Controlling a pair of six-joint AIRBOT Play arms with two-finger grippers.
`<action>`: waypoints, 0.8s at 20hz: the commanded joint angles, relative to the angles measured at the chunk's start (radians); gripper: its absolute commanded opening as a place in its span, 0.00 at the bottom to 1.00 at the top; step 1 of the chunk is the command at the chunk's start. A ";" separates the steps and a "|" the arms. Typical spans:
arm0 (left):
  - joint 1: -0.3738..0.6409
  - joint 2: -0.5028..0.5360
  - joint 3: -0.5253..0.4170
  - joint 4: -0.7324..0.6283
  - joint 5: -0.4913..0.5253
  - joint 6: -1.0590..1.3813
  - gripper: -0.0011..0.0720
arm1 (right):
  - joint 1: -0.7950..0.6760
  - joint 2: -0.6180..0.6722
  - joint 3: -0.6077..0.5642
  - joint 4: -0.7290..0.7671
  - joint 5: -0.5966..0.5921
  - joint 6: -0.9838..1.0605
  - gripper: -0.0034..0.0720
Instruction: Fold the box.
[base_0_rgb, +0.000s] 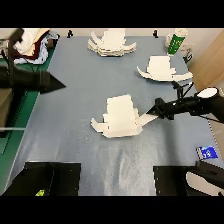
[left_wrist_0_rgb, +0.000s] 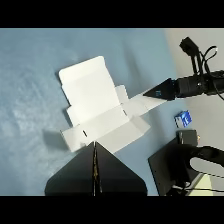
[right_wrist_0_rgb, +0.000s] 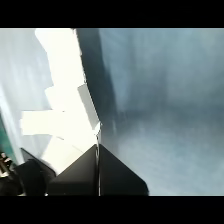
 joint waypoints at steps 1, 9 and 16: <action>0.034 0.073 -0.237 0.000 -0.037 0.019 0.03 | 0.087 0.091 -0.077 -0.163 -0.040 0.160 0.48; 0.029 0.049 -0.315 -0.083 -0.038 0.036 0.04 | 0.052 -0.128 0.041 -0.196 0.190 0.061 0.48; -0.001 0.049 -0.315 -0.087 -0.027 0.004 0.67 | 0.065 -0.227 0.041 0.079 0.139 -0.189 0.23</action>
